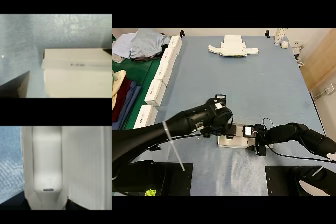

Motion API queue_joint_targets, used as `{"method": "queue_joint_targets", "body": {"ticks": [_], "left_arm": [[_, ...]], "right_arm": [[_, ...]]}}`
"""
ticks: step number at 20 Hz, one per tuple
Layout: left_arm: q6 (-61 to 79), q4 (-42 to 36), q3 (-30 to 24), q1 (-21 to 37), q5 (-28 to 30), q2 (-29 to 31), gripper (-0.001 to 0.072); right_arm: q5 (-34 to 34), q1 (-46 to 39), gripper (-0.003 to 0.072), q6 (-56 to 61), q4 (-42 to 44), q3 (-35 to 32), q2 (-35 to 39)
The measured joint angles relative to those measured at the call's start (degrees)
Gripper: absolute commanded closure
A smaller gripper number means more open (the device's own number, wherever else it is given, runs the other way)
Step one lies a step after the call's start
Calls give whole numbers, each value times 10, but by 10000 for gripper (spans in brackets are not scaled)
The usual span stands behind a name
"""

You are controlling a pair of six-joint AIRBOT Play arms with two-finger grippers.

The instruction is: Fold the box.

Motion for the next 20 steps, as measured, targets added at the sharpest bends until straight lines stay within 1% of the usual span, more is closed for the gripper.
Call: {"method": "queue_joint_targets", "body": {"ticks": [1, 2, 3, 4, 7, 12, 14, 16, 17, 18, 19, 20], "left_arm": [[2, 3, 0, 0, -19, 20, 64], [3, 9, 0, 0, -41, 40, 283], [4, 17, 0, 0, -61, 57, 647], [10, 25, 0, 0, -77, 73, 696], [49, 48, 0, 0, -93, 100, 697], [173, 56, -12, 5, -64, 127, 699], [256, 40, -42, 24, -39, 162, 699], [380, 8, -91, 63, -2, 217, 697], [468, -17, -120, 90, 19, 247, 692], [561, -47, -150, 118, 38, 274, 417], [669, -88, -184, 154, 57, 302, 5], [772, -130, -218, 190, 76, 322, 19]], "right_arm": [[0, 0, 238, 0, 0, 0, 0], [0, 0, 238, 0, 0, 0, 0], [0, 0, 238, 0, 0, 0, 0], [0, 0, 238, 0, 0, 0, 0], [0, 0, 238, 0, 0, 0, 0], [0, 0, 238, 0, 0, 0, 0], [0, 0, 238, 0, 0, 0, 0], [0, 0, 238, 0, 0, 0, 0], [0, 0, 238, 0, 0, 0, 0], [0, 0, 238, 0, 0, 0, 0], [0, 0, 238, 0, 0, 0, 0], [0, 0, 238, 0, 0, 0, 0]]}}
